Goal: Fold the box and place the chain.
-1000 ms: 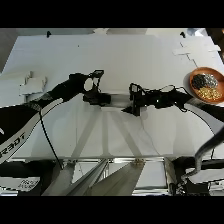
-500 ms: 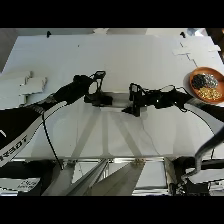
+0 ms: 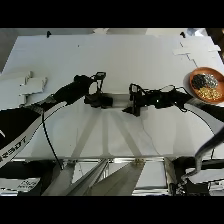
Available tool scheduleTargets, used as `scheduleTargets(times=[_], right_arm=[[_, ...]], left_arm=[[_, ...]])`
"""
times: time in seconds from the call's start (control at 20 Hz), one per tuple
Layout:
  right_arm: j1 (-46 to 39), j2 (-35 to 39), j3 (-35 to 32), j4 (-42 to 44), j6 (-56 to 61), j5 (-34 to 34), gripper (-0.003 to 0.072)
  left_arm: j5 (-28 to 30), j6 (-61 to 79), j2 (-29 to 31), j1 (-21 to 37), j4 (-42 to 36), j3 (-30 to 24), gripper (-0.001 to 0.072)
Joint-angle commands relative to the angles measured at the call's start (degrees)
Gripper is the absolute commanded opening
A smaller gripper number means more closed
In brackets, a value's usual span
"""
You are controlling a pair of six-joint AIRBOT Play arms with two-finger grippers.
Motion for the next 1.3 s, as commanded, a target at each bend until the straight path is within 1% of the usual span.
scheduleTargets(times=[0.0, 0.1, 0.25, 0.35, 0.45, 0.5, 0.55, 0.65, 0.7, 0.75, 0.8, 0.85, 0.9, 1.05, 1.15, 1.2, 1.25], right_arm=[[-0.02, -0.02, 0.04, 0.20, 0.22, 0.22, 0.0521], [-0.02, -0.02, 0.04, 0.20, 0.22, 0.22, 0.0521], [-0.02, -0.02, 0.04, 0.22, 0.22, 0.22, 0.0521], [-0.02, -0.02, 0.04, 0.20, 0.22, 0.22, 0.0521], [-0.02, -0.02, 0.04, 0.20, 0.22, 0.24, 0.0521], [-0.02, -0.02, 0.04, 0.20, 0.22, 0.24, 0.0521], [-0.02, -0.02, 0.04, 0.20, 0.22, 0.22, 0.0521], [-0.02, -0.02, 0.04, 0.20, 0.22, 0.22, 0.0521], [-0.02, -0.02, 0.04, 0.20, 0.22, 0.22, 0.0521], [-0.02, -0.02, 0.04, 0.20, 0.22, 0.22, 0.0521], [-0.02, -0.02, 0.04, 0.20, 0.22, 0.22, 0.0521], [-0.02, -0.02, 0.04, 0.20, 0.22, 0.24, 0.0521], [-0.02, -0.02, 0.04, 0.22, 0.22, 0.22, 0.0521], [-0.02, -0.02, 0.04, 0.20, 0.22, 0.22, 0.0521], [-0.02, -0.02, 0.04, 0.20, 0.22, 0.22, 0.0521], [-0.02, -0.02, 0.04, 0.22, 0.22, 0.24, 0.0521], [-0.02, -0.02, 0.04, 0.20, 0.22, 0.24, 0.0521]], left_arm=[[-1.07, 2.82, 2.27, 2.01, -0.63, 0.09, 0.0391], [-2.21, 8.13, 5.38, 5.11, -5.14, 0.02, 0.0396], [-3.39, 24.04, 11.41, 10.45, -14.75, -2.01, 0.0395], [-2.89, 34.75, 15.67, 14.10, -18.93, -5.01, 0.0394], [-1.86, 45.46, 18.97, 17.70, -21.07, -8.90, 0.0393], [-1.77, 50.25, 19.87, 19.30, -21.62, -10.84, 0.0382], [-1.73, 54.95, 20.04, 20.52, -21.99, -12.57, 0.0342], [-1.27, 70.25, 19.12, 22.16, -23.06, -15.76, 0.0337], [-1.33, 80.52, 18.01, 22.60, -24.48, -16.81, 0.0343], [-2.01, 90.51, 16.68, 22.97, -26.58, -17.38, 0.0372], [-3.10, 101.09, 14.93, 23.21, -29.68, -17.46, 0.0461], [-4.26, 110.46, 12.83, 23.56, -34.05, -17.49, 0.0592], [-5.33, 117.07, 10.64, 24.04, -38.45, -17.49, 0.0661], [-8.79, 135.82, 3.65, 25.97, -50.12, -17.46, 0.0661], [-10.75, 147.64, 0.00, 27.82, -56.81, -17.46, 0.0699], [-11.56, 151.69, -1.25, 28.65, -59.39, -17.46, 0.0699], [-12.20, 152.85, -2.21, 29.44, -61.18, -17.27, 0.0699]])
